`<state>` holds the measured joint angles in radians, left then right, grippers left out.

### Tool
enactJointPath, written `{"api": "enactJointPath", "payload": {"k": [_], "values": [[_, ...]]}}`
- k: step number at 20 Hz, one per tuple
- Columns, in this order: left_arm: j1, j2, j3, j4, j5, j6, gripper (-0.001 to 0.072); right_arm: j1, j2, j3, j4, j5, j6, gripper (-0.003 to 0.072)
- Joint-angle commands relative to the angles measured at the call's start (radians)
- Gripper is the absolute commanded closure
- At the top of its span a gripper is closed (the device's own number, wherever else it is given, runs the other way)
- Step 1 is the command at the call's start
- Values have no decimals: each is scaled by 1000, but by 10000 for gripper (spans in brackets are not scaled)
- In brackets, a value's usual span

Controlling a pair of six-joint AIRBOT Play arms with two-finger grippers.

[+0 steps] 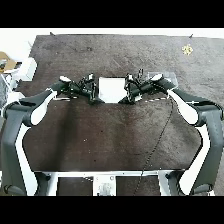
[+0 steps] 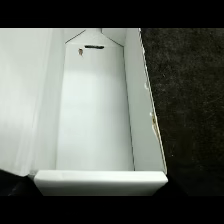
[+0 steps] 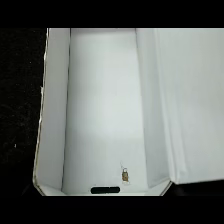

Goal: Fold the box and place the chain.

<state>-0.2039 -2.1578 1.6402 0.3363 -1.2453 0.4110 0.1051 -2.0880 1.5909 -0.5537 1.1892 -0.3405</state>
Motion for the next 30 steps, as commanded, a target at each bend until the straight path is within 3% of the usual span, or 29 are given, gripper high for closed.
{"api": "enactJointPath", "payload": {"k": [1, 28, 29, 30], "values": [[0, -5, 0, 1, 8, -2, -11, 0, 0, 0, 0, 0, 0, 96], [-23, -14, 0, -2, 34, -18, -11, 0, 0, 0, 0, 0, 0, 96], [-23, -14, 0, 0, 34, -18, 72, 0, 0, 0, 0, 0, 0, 96], [-23, -14, 0, 4, 34, -18, 93, 0, 0, 0, 0, 0, 0, 96]]}}
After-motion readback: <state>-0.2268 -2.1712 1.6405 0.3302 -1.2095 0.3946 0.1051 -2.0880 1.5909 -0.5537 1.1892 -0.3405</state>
